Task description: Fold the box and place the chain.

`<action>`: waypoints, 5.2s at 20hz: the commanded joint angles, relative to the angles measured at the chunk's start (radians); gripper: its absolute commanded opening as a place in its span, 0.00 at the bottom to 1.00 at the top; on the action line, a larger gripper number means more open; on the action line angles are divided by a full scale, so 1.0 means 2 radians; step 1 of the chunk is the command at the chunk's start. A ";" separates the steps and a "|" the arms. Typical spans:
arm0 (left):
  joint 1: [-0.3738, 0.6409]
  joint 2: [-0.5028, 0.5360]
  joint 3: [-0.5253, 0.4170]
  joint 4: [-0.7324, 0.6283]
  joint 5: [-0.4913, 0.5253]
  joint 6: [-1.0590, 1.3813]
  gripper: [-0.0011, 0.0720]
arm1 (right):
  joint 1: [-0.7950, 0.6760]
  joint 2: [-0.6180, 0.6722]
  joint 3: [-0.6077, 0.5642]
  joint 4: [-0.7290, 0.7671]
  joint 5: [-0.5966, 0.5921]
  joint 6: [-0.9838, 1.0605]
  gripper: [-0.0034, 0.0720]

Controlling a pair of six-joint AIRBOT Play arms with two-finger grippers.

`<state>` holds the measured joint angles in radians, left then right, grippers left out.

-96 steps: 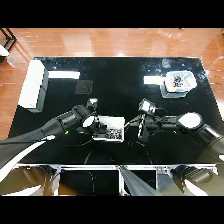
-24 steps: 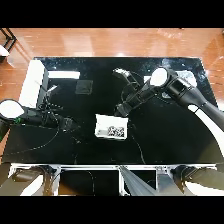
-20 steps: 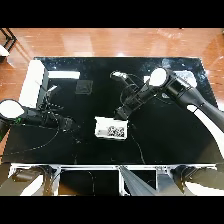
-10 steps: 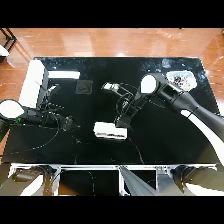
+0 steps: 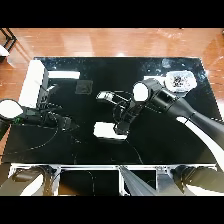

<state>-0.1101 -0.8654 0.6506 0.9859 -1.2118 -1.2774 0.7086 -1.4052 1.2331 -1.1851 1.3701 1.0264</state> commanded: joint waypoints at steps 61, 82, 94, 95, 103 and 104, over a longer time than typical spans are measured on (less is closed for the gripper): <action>0.073 0.000 0.000 0.025 0.027 -0.018 0.80 | 0.016 0.056 -0.006 -0.023 -0.061 0.070 0.98; 0.073 0.000 0.000 0.025 0.026 -0.018 0.80 | 0.031 0.030 -0.014 -0.034 -0.011 0.024 0.98; 0.073 0.000 0.000 0.025 0.026 -0.018 0.80 | 0.031 0.030 -0.014 -0.032 -0.009 0.017 0.98; 0.073 0.000 0.000 0.025 0.026 -0.018 0.80 | 0.031 0.030 -0.014 -0.032 -0.009 0.017 0.98; 0.073 0.000 0.000 0.025 0.026 -0.018 0.80 | 0.031 0.030 -0.014 -0.031 -0.002 0.018 0.99; 0.073 0.000 0.000 0.025 0.026 -0.018 0.80 | 0.031 0.030 -0.014 -0.031 -0.002 0.018 0.99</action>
<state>0.0353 -0.8654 0.6506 1.0359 -1.1595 -1.3125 0.7704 -1.3453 1.2045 -1.2484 1.3609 1.0611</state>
